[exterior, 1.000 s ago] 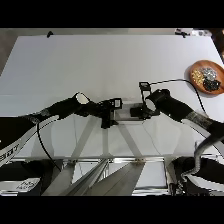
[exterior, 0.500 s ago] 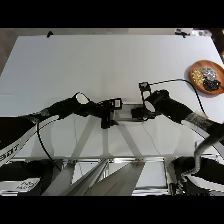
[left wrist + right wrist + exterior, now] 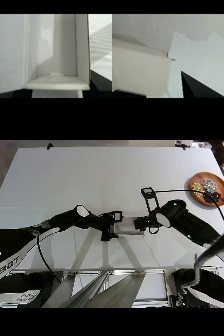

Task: Fold the box and place the chain.

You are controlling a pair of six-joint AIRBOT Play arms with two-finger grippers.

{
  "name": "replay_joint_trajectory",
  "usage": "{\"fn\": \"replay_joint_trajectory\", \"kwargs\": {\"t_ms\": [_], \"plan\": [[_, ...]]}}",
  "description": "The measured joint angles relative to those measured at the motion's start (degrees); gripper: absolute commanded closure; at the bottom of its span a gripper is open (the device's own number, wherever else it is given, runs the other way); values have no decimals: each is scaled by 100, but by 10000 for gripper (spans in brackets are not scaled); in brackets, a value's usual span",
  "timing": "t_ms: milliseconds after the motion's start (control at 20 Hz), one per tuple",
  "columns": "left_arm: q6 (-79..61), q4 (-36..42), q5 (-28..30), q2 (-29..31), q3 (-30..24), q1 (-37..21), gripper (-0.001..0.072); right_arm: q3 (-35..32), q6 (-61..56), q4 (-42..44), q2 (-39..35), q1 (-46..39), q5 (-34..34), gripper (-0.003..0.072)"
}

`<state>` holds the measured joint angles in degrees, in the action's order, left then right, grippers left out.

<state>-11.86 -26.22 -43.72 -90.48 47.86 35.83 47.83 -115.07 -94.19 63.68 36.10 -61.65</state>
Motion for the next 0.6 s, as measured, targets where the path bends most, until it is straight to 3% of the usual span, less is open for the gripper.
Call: {"fn": "replay_joint_trajectory", "kwargs": {"t_ms": [300, 450, 600], "plan": [[2, 0, 17, 0, 0, 0, 252, -2, 531, -769, -1287, -448, -577, 234], [4, 2, 17, 0, 0, 0, 252, 0, 876, -1119, -1626, -1346, -621, 234], [4, 2, 17, 0, 0, 0, 252, -2, 1362, -1241, -1589, -2651, -164, 235]]}}
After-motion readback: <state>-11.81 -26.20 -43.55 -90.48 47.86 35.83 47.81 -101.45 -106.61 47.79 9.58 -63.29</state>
